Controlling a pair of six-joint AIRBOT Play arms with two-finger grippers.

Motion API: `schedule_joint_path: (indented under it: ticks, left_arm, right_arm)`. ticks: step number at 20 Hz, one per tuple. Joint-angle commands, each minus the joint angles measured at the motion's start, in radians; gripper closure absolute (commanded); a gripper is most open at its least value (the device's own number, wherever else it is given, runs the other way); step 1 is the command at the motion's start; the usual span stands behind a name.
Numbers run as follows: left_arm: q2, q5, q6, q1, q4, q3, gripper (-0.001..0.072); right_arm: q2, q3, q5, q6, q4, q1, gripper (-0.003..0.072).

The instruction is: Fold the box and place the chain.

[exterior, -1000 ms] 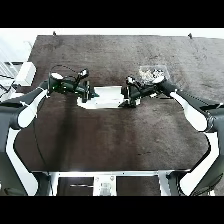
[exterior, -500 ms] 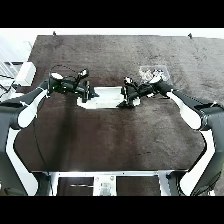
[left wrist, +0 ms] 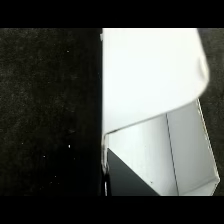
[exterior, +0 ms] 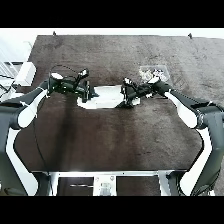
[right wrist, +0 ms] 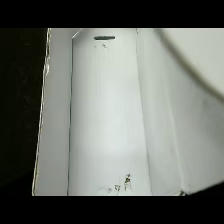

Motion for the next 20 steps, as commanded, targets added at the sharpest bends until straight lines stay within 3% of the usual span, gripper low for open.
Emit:
schedule_joint_path:
  ticks: [1,8,9,10,20]
  left_arm:
    - [-0.001,0.0,0.001,0.001,0.0,0.0,0.069]
    - [-0.001,0.0,0.001,0.001,0.0,0.0,0.069]
    - [-0.001,0.0,0.001,0.001,0.0,0.0,0.069]
    - [-0.001,0.0,0.001,0.001,0.0,0.0,0.069]
    - [-0.001,0.0,0.001,0.001,0.0,0.0,0.069]
  right_arm:
    - [-0.003,0.002,0.006,0.001,-0.001,0.002,0.003]
    - [-0.003,0.002,0.008,0.0,-0.001,0.006,0.0052]
    - [-0.003,0.002,0.008,0.001,0.0,0.006,0.0107]
    - [-0.003,0.002,0.008,0.001,-0.001,0.006,0.0112]
    - [-0.003,0.003,0.011,-0.01,-0.003,0.007,0.0112]
